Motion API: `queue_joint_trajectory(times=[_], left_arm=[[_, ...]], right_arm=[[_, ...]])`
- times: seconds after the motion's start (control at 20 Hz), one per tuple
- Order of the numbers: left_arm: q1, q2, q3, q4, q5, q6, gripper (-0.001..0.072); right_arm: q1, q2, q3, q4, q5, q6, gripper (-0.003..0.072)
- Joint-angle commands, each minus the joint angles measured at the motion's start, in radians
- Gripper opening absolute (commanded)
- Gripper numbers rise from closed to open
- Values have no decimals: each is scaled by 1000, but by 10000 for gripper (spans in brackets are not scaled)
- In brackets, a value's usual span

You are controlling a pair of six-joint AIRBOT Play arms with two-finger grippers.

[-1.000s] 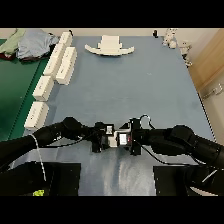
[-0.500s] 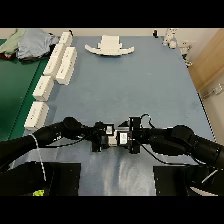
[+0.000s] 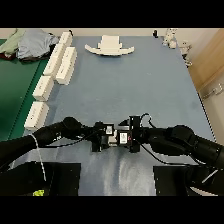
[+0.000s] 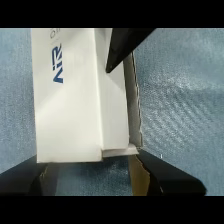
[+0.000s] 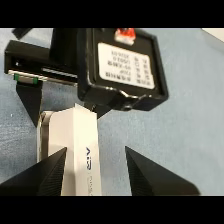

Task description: Fold the box.

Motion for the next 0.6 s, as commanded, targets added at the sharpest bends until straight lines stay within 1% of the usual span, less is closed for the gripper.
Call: queue_joint_trajectory(times=[0.0, 0.25, 0.55], left_arm=[[0, 0, 0, 0, 0, 0, 597], [0, 0, 0, 0, 0, 0, 597], [0, 0, 0, 0, 0, 0, 597]], right_arm=[[-1, -2, -1, -6, -1, 0, 565], [0, -33, -1, -3, -8, 0, 566], [0, -32, -1, 34, -48, 0, 565]])
